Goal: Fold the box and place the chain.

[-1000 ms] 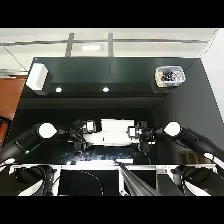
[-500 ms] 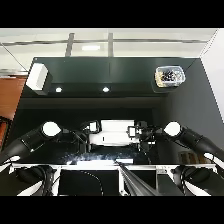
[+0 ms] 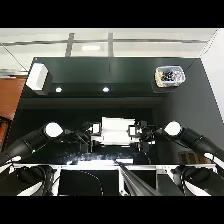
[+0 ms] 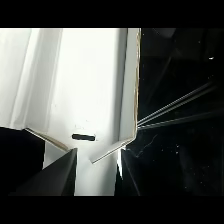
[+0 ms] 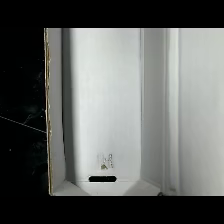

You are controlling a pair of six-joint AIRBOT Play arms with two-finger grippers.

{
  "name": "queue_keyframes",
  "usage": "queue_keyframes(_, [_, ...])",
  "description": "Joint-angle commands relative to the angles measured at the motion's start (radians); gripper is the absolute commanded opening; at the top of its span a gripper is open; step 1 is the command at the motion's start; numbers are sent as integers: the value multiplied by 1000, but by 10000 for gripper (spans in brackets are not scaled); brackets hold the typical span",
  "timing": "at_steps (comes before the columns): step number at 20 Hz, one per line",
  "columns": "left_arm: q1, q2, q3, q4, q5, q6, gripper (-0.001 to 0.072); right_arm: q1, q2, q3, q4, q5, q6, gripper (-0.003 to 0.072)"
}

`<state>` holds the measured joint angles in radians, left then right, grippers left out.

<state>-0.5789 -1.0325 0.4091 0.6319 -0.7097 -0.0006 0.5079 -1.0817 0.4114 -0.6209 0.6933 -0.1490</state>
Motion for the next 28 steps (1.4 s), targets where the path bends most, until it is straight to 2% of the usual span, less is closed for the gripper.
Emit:
queue_keyframes(1, [-1,0,6,49,12,-6,332,1,0,1,0,2,0,247])
queue_keyframes(8, [3,0,6,49,29,-19,332,1,0,1,0,2,0,247])
queue_keyframes(12, [3,0,6,113,31,-59,332,1,0,1,0,2,0,247])
queue_keyframes(21, [3,0,6,113,64,-64,332,1,0,1,0,2,0,247])
queue_keyframes(28, [14,0,63,306,25,-242,332,1,0,1,0,2,1,247])
